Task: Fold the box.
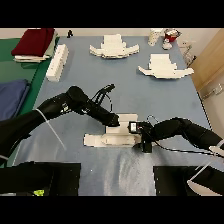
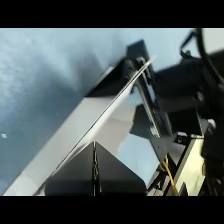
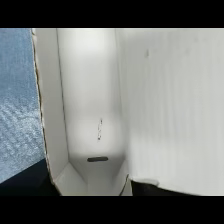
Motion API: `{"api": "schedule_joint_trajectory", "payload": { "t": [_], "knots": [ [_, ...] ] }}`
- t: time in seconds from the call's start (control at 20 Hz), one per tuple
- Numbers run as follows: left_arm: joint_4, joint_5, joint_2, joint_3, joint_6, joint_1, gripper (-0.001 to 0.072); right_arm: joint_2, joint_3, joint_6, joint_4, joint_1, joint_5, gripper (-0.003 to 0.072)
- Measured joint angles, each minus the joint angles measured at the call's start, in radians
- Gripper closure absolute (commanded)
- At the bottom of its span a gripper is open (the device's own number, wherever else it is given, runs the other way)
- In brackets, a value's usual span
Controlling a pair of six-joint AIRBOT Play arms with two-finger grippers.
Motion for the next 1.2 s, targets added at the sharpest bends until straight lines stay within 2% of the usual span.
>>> {"api": "schedule_joint_trajectory", "payload": {
  "t": [0.35, 0.75, 0.9, 1.2],
  "knots": [
    [-0.003, 0.048, -0.151, 0.013, -0.026, 0.013, 0.0696, 0.000, 0.000, 0.002, 0.001, -0.001, 0.000, 0.0244],
    [0.005, 0.056, -0.178, 0.029, -0.004, 0.016, 0.0697, 0.000, 0.000, 0.000, 0.000, -0.001, 0.000, 0.0244],
    [0.006, 0.052, -0.122, 0.054, 0.050, 0.016, 0.0697, 0.000, 0.000, -0.002, -0.001, 0.000, 0.000, 0.0244],
    [0.156, 0.025, 0.134, 0.045, 0.092, 0.013, 0.0698, 0.000, 0.000, -0.001, -0.001, 0.000, 0.000, 0.0244]
  ]
}}
